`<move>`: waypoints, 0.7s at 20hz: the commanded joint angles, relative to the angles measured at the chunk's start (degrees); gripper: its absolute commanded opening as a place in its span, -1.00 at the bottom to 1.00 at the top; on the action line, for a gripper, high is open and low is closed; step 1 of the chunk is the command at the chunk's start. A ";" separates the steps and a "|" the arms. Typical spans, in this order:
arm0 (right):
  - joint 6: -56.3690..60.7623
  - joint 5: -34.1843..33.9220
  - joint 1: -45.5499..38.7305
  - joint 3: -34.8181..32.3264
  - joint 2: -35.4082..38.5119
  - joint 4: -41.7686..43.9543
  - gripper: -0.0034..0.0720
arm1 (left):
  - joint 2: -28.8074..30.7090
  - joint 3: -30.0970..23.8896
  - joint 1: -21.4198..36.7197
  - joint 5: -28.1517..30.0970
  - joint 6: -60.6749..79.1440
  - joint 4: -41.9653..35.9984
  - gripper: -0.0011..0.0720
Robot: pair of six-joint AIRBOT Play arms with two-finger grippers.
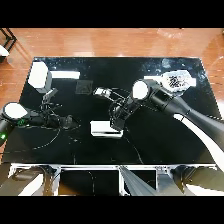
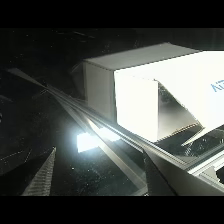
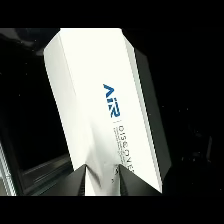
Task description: Fold the box and place the chain.
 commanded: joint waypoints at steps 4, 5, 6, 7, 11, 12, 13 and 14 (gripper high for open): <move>1.09 -0.28 0.09 -0.02 0.02 -1.92 -0.59 | -0.04 -0.02 -0.02 0.04 0.00 0.02 0.79; 1.09 -0.28 0.09 -0.02 0.00 -1.92 -0.59 | -0.04 -0.02 -0.02 0.04 0.02 0.02 0.79; 1.09 -0.28 0.11 -0.02 0.02 -1.92 -0.59 | -0.04 -0.02 -0.02 0.07 0.02 0.02 0.79; 1.09 -0.35 0.22 -0.02 0.02 -2.14 -0.59 | -0.04 -0.02 -0.02 0.07 0.02 0.02 0.79; 1.11 -0.94 1.60 -0.02 0.00 -2.99 -0.59 | -0.04 -0.02 -0.02 0.09 0.02 0.02 0.79; 1.14 -0.94 1.90 -0.02 0.00 -2.99 -0.59 | -0.04 -0.02 -0.02 0.09 0.02 0.02 0.79; 1.33 -0.92 2.14 -0.02 0.00 -3.10 -0.59 | -0.04 -0.02 -0.02 0.07 0.02 0.02 0.79; 1.66 -0.92 2.47 -0.02 0.02 -3.17 -0.58 | -0.04 -0.02 -0.02 0.09 0.02 0.02 0.79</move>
